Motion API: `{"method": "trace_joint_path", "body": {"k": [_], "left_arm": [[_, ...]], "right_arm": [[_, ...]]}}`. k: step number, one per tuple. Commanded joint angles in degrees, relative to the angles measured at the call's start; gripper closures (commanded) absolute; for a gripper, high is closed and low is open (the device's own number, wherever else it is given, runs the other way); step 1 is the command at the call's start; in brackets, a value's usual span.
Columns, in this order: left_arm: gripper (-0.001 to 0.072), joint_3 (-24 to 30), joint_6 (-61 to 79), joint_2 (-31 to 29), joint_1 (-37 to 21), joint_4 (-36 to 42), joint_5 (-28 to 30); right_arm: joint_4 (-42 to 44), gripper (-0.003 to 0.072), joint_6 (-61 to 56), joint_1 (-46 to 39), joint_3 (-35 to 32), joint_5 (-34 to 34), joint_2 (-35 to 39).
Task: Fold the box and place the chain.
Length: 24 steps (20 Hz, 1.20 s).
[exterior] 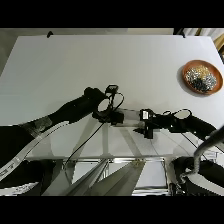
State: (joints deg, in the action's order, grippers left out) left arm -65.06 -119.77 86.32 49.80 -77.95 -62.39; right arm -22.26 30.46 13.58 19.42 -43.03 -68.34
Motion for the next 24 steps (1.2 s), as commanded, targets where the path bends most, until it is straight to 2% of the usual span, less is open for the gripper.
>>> {"method": "trace_joint_path", "body": {"k": [1, 5, 6, 7, 8, 11, 14, 16, 19, 22, 24], "left_arm": [[0.0374, -0.04, 1.70, -3.21, -1.33, -0.07, -0.22], [0.0372, 0.20, 12.46, -7.78, -3.30, -0.55, -2.38], [0.0317, 0.70, 17.09, -9.29, -3.87, -0.55, -3.26], [0.0140, 1.44, 22.51, -10.71, -4.31, -0.59, -4.22], [0.0003, 2.62, 28.85, -12.37, -4.63, -0.61, -4.44], [0.0011, 8.41, 46.38, -17.00, -5.49, 0.02, -1.49], [0.0010, 15.19, 71.71, -19.15, -6.51, 3.54, 3.76], [0.0011, 18.64, 91.47, -18.80, -7.15, 8.22, 5.38], [0.0011, 21.18, 115.91, -16.04, -9.97, 19.71, 7.37], [0.0010, 21.18, 117.46, -10.67, -13.46, 30.21, 10.16], [0.0008, 21.18, 120.19, -7.89, -14.58, 34.16, 11.72]], "right_arm": [[0.02, 0.0279, -0.02, 0.02, -0.02, -0.02, 0.00], [0.02, 0.0279, 0.00, 0.02, -0.02, -0.04, 0.00], [0.02, 0.0279, 0.00, 0.02, -0.02, -0.04, 0.00], [0.02, 0.0279, 0.00, 0.02, -0.02, -0.04, 0.00], [0.02, 0.0279, 0.00, 0.02, -0.02, -0.04, 0.00], [0.02, 0.0279, 0.00, 0.02, -0.02, -0.04, 0.00], [0.02, 0.0279, -0.02, 0.02, -0.02, -0.04, 0.00], [0.02, 0.0279, 0.00, 0.02, -0.02, -0.02, 0.00], [0.02, 0.0279, 0.00, 0.04, -0.02, -0.04, 0.00], [0.02, 0.0279, 0.00, 0.02, -0.02, -0.02, 0.00], [0.02, 0.0279, 0.00, 0.02, -0.02, -0.02, 0.00]]}}
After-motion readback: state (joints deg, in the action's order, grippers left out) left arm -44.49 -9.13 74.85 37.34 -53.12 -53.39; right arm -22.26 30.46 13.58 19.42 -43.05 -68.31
